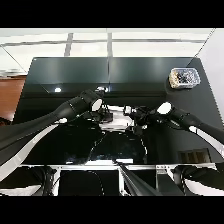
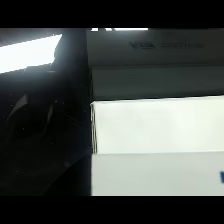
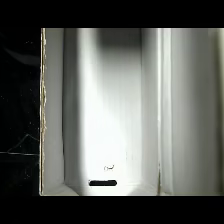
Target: Fold the box and place the chain.
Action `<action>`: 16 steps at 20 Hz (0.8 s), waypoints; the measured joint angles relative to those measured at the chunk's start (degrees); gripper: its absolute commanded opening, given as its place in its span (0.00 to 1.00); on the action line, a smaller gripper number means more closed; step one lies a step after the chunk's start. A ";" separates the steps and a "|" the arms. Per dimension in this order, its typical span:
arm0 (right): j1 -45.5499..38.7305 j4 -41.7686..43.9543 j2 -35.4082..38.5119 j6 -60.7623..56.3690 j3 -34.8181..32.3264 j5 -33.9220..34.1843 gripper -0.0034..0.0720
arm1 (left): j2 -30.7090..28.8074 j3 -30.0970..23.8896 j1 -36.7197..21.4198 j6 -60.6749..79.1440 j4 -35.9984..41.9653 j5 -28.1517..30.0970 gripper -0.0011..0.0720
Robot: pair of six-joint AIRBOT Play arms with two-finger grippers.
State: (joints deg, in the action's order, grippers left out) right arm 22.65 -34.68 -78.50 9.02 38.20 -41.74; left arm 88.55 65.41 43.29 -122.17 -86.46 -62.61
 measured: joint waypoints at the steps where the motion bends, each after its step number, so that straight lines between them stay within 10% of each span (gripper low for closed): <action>1: 0.00 0.00 0.00 -0.07 0.00 0.00 0.97 | 0.00 -0.02 0.00 0.04 0.00 0.00 0.05; 15: -1.70 -9.14 7.15 -4.63 0.00 -2.75 0.98 | -0.87 -0.02 0.07 -2.91 -1.55 -0.87 0.05; 16: -1.53 -8.13 7.28 -4.07 0.00 -2.69 0.72 | -0.90 -0.02 0.07 -2.99 -1.57 -0.90 0.05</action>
State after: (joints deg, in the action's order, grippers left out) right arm 21.12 -42.81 -71.22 4.95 38.20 -44.42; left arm 87.66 65.39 43.35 -125.16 -88.03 -63.51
